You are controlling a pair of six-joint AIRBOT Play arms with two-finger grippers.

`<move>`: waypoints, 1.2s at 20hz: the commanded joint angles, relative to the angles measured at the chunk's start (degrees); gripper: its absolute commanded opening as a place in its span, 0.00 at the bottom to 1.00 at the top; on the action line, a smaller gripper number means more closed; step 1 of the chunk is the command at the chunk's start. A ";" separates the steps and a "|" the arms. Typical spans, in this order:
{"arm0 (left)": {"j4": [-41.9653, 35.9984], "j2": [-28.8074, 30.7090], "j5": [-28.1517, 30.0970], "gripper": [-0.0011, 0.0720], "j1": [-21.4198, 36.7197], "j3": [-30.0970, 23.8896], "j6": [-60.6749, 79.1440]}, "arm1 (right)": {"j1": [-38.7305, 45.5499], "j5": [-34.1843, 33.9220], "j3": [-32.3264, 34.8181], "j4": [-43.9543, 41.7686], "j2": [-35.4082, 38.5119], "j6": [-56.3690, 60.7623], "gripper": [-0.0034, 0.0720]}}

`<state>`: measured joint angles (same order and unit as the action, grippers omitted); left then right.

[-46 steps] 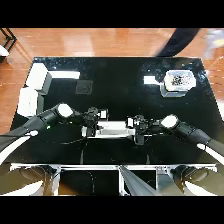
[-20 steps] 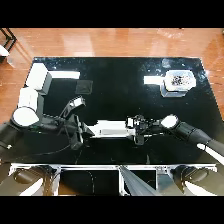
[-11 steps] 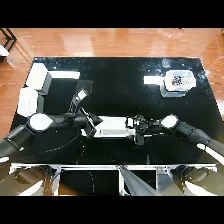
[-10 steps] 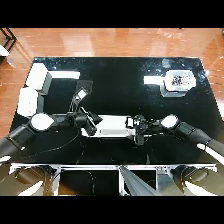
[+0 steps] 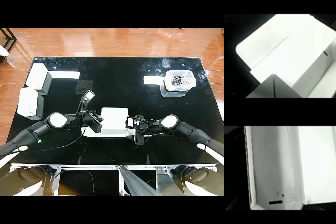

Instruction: Fold the box and place the chain.

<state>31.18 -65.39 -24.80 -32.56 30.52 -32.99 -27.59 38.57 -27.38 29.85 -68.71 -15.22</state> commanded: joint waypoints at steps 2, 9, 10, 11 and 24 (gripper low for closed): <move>4.52 0.09 -0.74 0.04 0.02 0.79 -0.02 | -0.04 -0.02 0.00 0.00 -0.04 0.02 0.53; 12.85 13.77 -12.55 0.05 7.89 2.08 -0.02 | -0.04 -0.02 0.00 0.00 -0.04 0.02 0.53; 14.86 15.85 -17.29 0.06 9.79 2.08 -0.02 | -0.04 -0.02 0.00 0.00 -0.04 0.02 0.53; 16.94 17.68 -22.43 0.27 11.89 2.08 -0.02 | -0.04 -0.02 0.00 0.00 -0.04 0.02 0.53; 23.52 14.34 -17.75 0.86 7.87 -3.69 24.26 | -0.04 0.00 0.00 0.00 -0.04 0.00 0.53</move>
<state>57.43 -48.99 -46.72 -23.59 27.44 -16.34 -27.59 38.54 -27.38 29.87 -68.71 -15.22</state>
